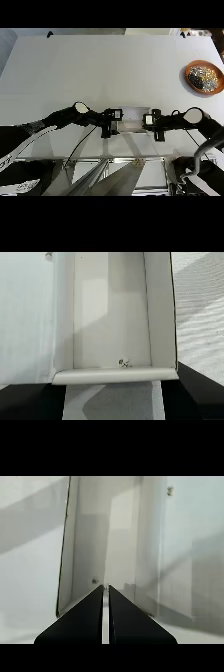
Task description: Fold the box and place the chain.
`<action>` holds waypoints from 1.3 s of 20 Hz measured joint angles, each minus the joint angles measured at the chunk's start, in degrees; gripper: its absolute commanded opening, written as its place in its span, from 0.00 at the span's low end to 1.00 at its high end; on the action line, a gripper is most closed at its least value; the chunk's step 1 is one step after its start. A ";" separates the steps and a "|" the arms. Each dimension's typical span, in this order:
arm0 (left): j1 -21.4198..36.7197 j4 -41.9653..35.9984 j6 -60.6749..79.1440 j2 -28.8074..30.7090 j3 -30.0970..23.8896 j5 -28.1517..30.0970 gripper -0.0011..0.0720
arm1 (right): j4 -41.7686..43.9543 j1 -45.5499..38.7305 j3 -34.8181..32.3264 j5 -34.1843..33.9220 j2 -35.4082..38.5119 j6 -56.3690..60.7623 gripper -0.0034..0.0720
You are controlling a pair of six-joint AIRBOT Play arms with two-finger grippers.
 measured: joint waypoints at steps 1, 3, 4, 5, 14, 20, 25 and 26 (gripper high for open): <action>0.00 0.00 0.02 0.00 0.00 0.00 0.39 | -1.18 -0.92 0.00 0.74 1.51 1.66 0.09; 0.00 -0.02 0.00 0.00 0.00 0.02 0.39 | -2.95 -3.13 0.00 2.64 4.76 5.86 0.07; 0.00 0.00 0.07 0.00 0.00 0.02 0.39 | -3.48 -4.37 0.00 3.17 6.51 8.46 0.07; 0.00 0.00 0.07 0.00 0.00 0.02 0.39 | -4.00 -5.60 0.00 3.54 8.07 11.67 0.07; 0.00 0.02 0.11 0.00 0.00 0.02 0.39 | -20.33 -18.64 0.00 1.11 10.21 75.65 0.07; 0.00 0.02 0.13 0.00 0.00 0.04 0.39 | -13.44 -20.46 0.00 5.25 -0.26 82.12 0.07; 0.00 0.04 0.15 0.00 0.00 0.04 0.39 | -8.98 -18.62 -0.79 5.70 -4.96 80.46 0.07; 0.00 0.04 0.15 0.00 0.00 0.04 0.39 | -8.61 -17.79 -0.94 5.05 -5.57 80.30 0.07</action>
